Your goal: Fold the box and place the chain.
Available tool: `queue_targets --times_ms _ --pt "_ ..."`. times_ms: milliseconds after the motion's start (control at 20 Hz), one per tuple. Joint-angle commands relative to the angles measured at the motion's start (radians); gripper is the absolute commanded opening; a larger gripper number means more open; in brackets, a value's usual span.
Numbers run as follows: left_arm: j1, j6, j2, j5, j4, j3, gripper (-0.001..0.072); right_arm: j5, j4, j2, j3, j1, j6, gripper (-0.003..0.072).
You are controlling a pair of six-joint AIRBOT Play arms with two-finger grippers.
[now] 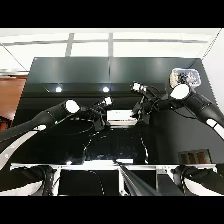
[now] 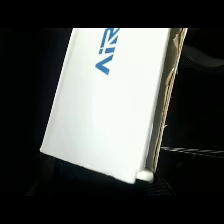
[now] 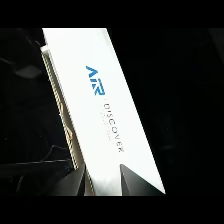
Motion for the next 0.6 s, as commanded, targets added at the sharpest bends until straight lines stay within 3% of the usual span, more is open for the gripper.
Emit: queue_targets --times_ms 0,50,250,350,550 --pt "0.0 0.0 0.0 0.0 0.0 0.0 0.0361 0.018 -0.001 0.0 -0.002 0.001 0.004 0.0243" --pt "0.0 0.0 0.0 0.0 0.0 0.0 0.0361 0.018 -0.001 0.0 -0.002 0.001 0.004 0.0275" --pt "0.0 0.0 0.0 0.0 0.0 0.0 0.0361 0.008 0.0 0.0 -0.002 0.001 0.005 0.0279" --pt "0.0 0.0 0.0 0.0 0.0 0.0 0.0361 0.006 -0.001 0.0 -0.002 0.001 0.018 0.024" --pt "0.0 0.0 0.0 0.0 0.0 0.0 0.0361 0.003 0.0 0.0 -0.002 0.001 0.019 0.0239"
